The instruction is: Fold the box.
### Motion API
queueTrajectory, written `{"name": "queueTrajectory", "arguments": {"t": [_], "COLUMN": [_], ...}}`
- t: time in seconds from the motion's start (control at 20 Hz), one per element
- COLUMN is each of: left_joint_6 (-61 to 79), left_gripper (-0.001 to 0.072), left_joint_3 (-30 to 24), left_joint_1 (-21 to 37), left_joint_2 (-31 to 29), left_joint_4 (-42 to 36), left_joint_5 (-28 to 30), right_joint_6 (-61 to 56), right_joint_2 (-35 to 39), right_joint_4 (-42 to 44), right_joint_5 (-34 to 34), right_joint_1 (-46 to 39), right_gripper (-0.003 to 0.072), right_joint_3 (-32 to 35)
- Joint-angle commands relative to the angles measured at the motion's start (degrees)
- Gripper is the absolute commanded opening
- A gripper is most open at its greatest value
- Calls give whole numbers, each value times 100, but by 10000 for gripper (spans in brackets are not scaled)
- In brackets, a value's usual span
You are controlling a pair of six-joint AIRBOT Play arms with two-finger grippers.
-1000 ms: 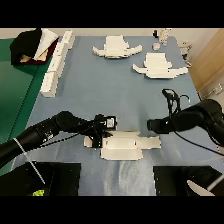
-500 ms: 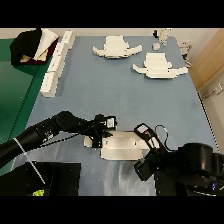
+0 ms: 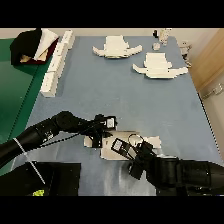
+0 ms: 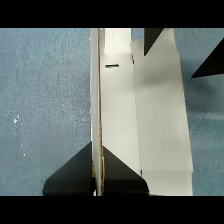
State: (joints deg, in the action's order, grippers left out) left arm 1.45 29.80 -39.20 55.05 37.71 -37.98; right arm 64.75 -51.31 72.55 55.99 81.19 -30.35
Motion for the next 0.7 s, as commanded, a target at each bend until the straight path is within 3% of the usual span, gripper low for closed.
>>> {"name": "queueTrajectory", "arguments": {"t": [0.0,0.2,0.55,0.65], "left_joint_6": [2,2,2,2], "left_gripper": [14,14,14,14], "left_joint_3": [7,7,7,7], "left_joint_1": [0,0,0,0], "left_joint_2": [4,4,4,4], "left_joint_4": [0,-2,0,0], "left_joint_5": [4,0,2,2], "right_joint_6": [275,-415,-1707,-1880], "right_joint_2": [-181,-498,-184,-52], "right_joint_4": [-205,-1010,-1036,-1069], "right_joint_5": [-208,-203,59,197], "right_joint_1": [22,-92,-122,-122], "right_gripper": [599,587,596,720], "right_joint_3": [9,7,-125,-125]}}
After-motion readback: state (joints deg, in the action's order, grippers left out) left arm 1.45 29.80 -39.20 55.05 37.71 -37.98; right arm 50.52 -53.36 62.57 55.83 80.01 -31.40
